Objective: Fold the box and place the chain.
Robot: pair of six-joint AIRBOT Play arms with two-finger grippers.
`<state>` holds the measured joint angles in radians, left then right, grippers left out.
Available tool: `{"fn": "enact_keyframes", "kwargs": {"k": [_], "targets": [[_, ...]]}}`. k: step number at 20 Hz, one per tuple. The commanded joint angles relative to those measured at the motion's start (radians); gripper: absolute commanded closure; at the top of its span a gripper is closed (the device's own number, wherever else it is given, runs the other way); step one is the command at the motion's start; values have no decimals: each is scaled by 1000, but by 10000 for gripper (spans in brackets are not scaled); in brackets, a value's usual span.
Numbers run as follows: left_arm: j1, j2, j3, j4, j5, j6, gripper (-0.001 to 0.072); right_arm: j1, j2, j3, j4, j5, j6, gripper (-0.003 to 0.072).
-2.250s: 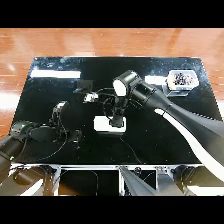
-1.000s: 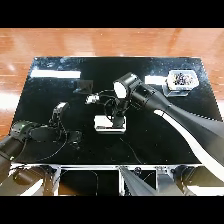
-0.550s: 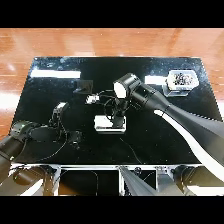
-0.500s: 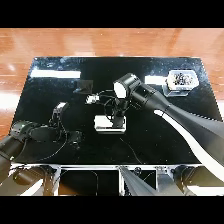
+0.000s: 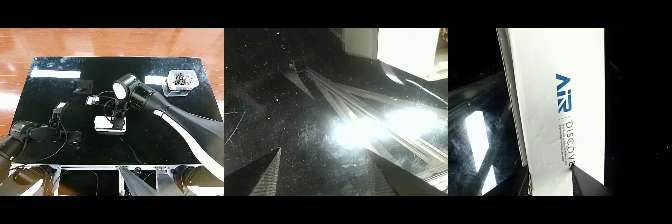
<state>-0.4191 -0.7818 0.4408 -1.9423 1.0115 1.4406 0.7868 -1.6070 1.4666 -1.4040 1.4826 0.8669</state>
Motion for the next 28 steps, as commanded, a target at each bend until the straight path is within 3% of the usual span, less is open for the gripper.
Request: {"fn": "enact_keyframes", "kwargs": {"k": [1,14,15,16,28], "targets": [[1,-1,0,0,0,0,85,1,-1,0,1,8,0,369],[1,-1,0,0,-1,0,85,1,-3,-24,4,-10,0,363],[1,-1,0,1,-2,0,85,0,-3,-24,3,-11,4,202],[1,-1,0,1,-2,0,84,1,-3,-24,-1,-20,13,174],[1,-1,0,1,-7,0,85,1,-3,-24,21,-2,20,175]]}}
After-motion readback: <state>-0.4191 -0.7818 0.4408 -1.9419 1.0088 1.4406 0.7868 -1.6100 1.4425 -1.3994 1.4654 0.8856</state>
